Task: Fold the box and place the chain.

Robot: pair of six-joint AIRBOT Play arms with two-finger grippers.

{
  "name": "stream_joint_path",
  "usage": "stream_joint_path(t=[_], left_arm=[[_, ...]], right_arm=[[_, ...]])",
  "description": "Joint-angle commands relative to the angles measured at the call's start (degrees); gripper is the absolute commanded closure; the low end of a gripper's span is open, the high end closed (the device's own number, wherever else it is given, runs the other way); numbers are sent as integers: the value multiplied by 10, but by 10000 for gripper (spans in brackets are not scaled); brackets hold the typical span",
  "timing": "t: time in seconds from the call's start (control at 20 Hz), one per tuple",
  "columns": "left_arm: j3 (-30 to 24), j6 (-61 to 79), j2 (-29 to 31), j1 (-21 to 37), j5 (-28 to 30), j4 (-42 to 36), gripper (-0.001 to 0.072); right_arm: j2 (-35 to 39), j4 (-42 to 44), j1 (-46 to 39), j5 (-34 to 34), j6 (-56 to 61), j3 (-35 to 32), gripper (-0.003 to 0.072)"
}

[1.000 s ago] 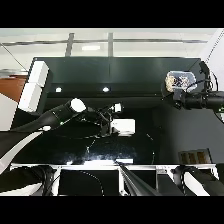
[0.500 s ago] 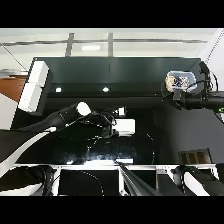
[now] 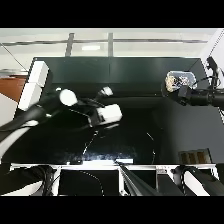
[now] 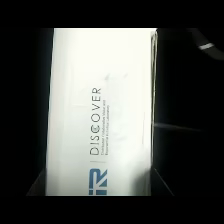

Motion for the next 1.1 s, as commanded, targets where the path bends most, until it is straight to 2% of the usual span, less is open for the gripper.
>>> stream_joint_path(t=[0.0,0.1,0.25,0.4,0.5,0.65,0.85,1.05], left_arm=[[-17,-150,105,118,-116,96,544],[-64,-178,197,218,-141,103,544],[-146,-190,342,403,-159,111,542],[-196,-187,427,585,-149,119,542],[-198,-186,428,672,-148,125,542],[-198,-182,378,763,-143,124,526],[-198,-92,290,778,-136,118,525],[-198,-9,236,778,-55,104,525]], right_arm=[[2,-2,-19,8,-32,8,646],[2,-1,-18,12,-49,8,646],[2,1,-18,9,-72,8,646],[2,1,-17,2,-96,8,646],[2,1,-17,-5,-98,8,646],[2,1,-17,-5,-98,8,646],[2,2,-17,-1,-87,8,646],[2,5,-17,-2,-71,8,646]])
